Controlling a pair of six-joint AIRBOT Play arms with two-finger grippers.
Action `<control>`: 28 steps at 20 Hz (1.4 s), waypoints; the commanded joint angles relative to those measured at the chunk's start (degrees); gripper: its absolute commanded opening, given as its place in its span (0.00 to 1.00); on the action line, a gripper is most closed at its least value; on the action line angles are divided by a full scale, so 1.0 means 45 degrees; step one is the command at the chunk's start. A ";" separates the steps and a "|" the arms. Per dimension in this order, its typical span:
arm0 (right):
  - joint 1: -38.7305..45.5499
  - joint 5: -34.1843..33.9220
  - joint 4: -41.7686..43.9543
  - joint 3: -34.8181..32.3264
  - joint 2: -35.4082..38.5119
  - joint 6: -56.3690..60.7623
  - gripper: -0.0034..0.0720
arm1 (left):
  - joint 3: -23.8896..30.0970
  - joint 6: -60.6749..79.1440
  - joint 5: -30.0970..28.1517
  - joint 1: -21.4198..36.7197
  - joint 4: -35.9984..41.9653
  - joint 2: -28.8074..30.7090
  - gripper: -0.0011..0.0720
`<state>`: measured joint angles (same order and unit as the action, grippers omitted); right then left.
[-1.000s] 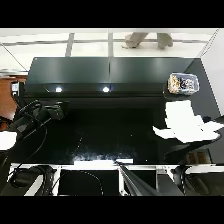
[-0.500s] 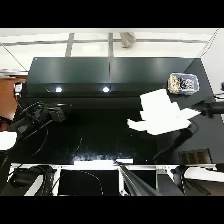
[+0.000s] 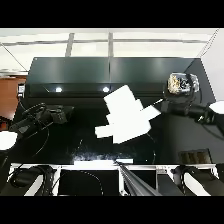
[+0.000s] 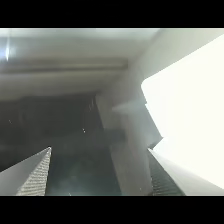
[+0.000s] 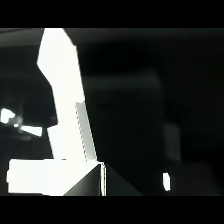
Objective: Fold the box and place the chain.
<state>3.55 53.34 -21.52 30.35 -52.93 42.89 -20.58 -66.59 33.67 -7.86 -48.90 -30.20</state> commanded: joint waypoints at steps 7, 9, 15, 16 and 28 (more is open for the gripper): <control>-0.4138 -0.3138 0.1535 -0.2254 0.2506 -0.1661 0.06 | 0.0005 0.0257 0.3847 0.0019 0.2997 -0.3434 0.98; -0.4148 -0.3070 0.1535 -0.2254 0.2506 -0.1617 0.06 | 0.0005 0.2118 0.4435 0.0010 0.4687 -0.4828 0.98; -0.4148 -0.3089 0.1549 -0.2254 0.2506 -0.1598 0.06 | 0.0000 0.6105 0.4677 -0.0005 0.8403 -0.8417 0.98; -0.4148 -0.3089 0.1549 -0.2254 0.2506 -0.1579 0.06 | 0.0000 0.7189 0.4687 -0.0005 0.9151 -0.8806 0.98; -0.4148 -0.3288 0.1540 -0.2254 0.2506 -0.1569 0.06 | -0.1001 1.1409 0.9068 -0.0010 1.0409 -1.1895 0.97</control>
<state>-15.09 38.72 -14.61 20.23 -41.69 35.77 -23.70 -18.39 67.64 -7.86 -2.07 -80.66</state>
